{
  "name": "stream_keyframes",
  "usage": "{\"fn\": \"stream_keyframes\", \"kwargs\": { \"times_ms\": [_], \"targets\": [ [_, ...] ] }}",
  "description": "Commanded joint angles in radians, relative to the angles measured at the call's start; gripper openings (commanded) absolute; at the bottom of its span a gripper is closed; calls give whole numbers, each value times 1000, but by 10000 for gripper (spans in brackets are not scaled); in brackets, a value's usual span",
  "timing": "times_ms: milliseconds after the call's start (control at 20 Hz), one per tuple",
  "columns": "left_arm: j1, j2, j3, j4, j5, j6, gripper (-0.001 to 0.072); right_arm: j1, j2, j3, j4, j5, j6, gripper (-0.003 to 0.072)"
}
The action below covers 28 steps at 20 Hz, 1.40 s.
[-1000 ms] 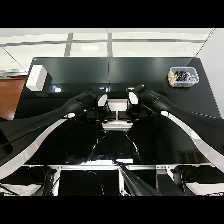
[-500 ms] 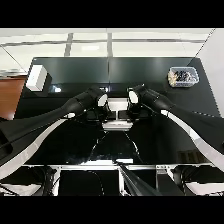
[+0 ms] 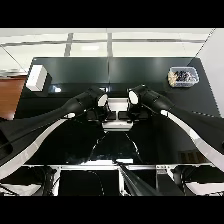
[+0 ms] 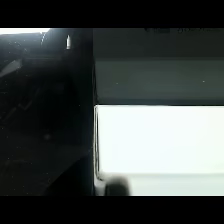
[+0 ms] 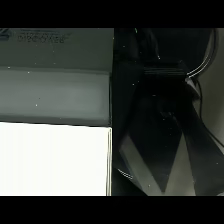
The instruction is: Fold the box and place the chain.
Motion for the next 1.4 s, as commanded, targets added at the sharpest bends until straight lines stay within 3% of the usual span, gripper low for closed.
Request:
{"fn": "stream_keyframes", "kwargs": {
  "times_ms": [0,50,100,650,950,1150,1200,1250,1350],
  "targets": [
    [1,0,0,2,0,1,25,-1,4,1,-6,-1,0,192],
    [1,0,0,2,0,1,25,0,6,1,-7,1,0,291],
    [1,0,0,2,-1,1,25,0,7,1,-3,5,-1,329],
    [1,0,0,7,-5,1,25,-1,155,1,-84,-2,-92,329],
    [1,0,0,10,-6,46,25,-140,387,15,-151,8,-377,325],
    [1,0,0,10,-4,45,25,-299,420,13,-463,-45,-462,327],
    [3,0,0,10,0,45,25,-351,413,8,-501,-93,-456,368],
    [4,0,0,8,7,45,25,-416,400,1,-495,-147,-442,676],
    [4,0,0,6,11,45,25,-536,343,0,-434,-194,-443,716]
  ]
}}
